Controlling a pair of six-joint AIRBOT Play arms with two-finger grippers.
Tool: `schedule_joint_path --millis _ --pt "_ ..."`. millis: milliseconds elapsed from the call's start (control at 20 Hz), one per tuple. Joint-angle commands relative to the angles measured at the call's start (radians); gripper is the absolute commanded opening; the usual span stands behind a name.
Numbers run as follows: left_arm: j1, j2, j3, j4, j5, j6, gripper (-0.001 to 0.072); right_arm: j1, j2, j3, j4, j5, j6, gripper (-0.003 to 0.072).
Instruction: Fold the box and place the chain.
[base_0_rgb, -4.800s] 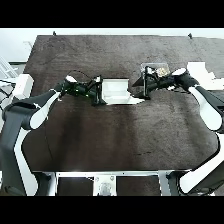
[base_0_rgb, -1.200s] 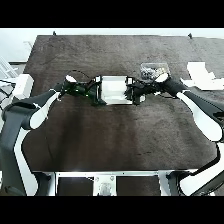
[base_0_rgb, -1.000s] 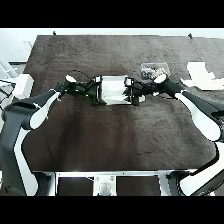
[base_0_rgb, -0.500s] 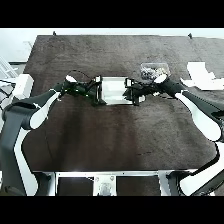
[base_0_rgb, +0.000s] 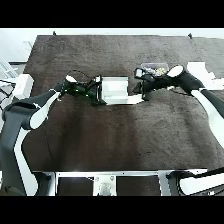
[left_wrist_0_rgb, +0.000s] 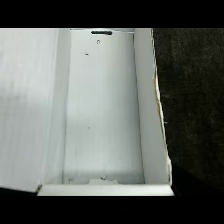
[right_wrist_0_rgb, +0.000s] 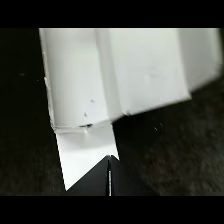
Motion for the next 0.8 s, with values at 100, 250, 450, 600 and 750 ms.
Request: schedule_joint_path --millis 100,250,450,600,750 --pt "0.000 0.000 0.000 0.001 -0.001 0.001 0.0455 -0.128 0.058 -0.003 -0.017 0.012 0.423 0.0011" --pt "0.000 0.000 0.000 0.000 0.000 0.001 0.0455 -0.190 0.040 -0.008 -0.017 0.013 0.615 0.0011" --pt "0.000 0.000 0.000 0.000 -0.001 0.001 0.0455 -0.202 -0.014 -0.011 -0.017 0.017 0.726 0.0011" --pt "0.000 0.000 0.000 0.000 -0.001 0.001 0.0455 -0.196 -0.077 -0.012 -0.017 0.033 0.769 0.0010" --pt "0.000 0.000 0.000 0.000 -0.002 0.001 0.0455 -0.193 -0.136 -0.012 -0.012 0.035 0.784 0.0011"
